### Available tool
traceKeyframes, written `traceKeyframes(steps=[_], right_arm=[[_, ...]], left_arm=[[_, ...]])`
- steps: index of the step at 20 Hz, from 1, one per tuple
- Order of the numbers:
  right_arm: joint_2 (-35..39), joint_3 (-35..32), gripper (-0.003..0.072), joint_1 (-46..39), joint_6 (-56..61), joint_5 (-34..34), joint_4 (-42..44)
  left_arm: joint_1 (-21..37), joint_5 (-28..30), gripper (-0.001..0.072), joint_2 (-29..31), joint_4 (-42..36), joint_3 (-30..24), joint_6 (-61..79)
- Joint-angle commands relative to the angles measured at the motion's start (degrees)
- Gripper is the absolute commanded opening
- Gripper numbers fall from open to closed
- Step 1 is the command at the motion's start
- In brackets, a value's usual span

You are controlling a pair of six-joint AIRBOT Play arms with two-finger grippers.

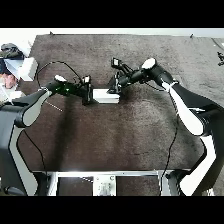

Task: Fold the box and place the chain.

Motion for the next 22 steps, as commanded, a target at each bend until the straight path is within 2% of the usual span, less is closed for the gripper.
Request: traceKeyframes(steps=[1, 3, 6, 11, 18, 22], right_arm=[[3.28, -1.40, 0.0391, -1.29, 3.02, 2.73, 0.37], [4.09, -3.30, 0.0392, -1.60, 2.58, 1.77, 1.57], [3.58, -5.53, 0.0392, -0.76, -2.73, -3.30, 3.32], [1.29, -5.55, 0.0394, 1.66, -6.75, -2.45, 4.22], [0.83, -6.32, 0.0394, 2.80, -8.87, -8.31, 2.21], [0.83, -6.32, 0.0394, 2.64, -9.35, -8.59, 1.11]], left_arm=[[0.00, 0.00, 0.0392, -0.02, 0.02, 0.02, 0.00], [0.00, 0.00, 0.0392, -0.02, 0.00, 0.02, 0.00], [0.00, 0.04, 0.0393, -0.02, 0.02, 0.02, 0.00], [0.00, 0.02, 0.0392, -0.02, 0.00, 0.02, 0.00], [0.00, 0.00, 0.0393, -0.02, 0.02, 0.02, 0.00], [0.00, 0.02, 0.0393, -0.02, 0.02, 0.02, 0.00]])
